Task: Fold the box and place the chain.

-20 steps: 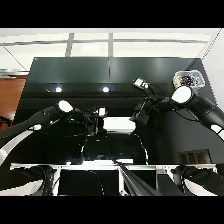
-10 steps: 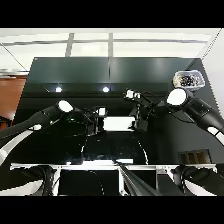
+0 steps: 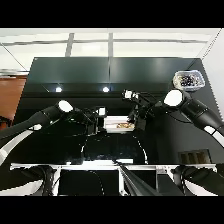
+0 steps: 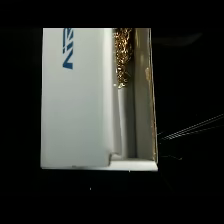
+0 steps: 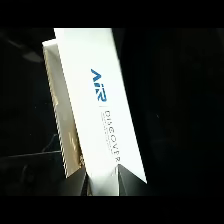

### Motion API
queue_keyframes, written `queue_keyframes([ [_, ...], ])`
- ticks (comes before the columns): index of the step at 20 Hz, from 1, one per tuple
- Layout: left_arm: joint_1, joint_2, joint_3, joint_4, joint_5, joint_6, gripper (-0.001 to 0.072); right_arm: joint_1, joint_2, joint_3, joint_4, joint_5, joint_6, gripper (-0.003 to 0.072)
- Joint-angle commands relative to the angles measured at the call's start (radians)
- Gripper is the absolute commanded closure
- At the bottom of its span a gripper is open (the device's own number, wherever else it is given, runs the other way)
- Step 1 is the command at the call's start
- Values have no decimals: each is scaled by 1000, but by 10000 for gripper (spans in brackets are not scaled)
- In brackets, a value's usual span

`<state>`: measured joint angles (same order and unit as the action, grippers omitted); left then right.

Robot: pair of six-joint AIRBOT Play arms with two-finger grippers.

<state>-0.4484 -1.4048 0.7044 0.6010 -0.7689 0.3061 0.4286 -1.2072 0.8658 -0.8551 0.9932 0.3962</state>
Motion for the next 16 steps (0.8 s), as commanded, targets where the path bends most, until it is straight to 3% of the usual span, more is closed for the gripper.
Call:
queue_keyframes([
  [1, 0, -1, -1, 0, -2, 0, 249, 0, -3, 0, -2, 29, 34, 499],
  [9, 0, -1, -1, 0, -2, 0, 249, 10, -3, -18, -2, 34, 34, 476],
  [10, 0, -1, -1, 1, -2, 0, 249, 10, -3, -18, -2, 21, 35, 326],
  [11, 0, -1, -1, 1, -2, 0, 249, 10, -3, -18, -3, 12, 35, 301],
  [16, 0, -1, -1, 1, -2, 0, 249, 10, -3, -18, -2, 16, 37, 309],
])
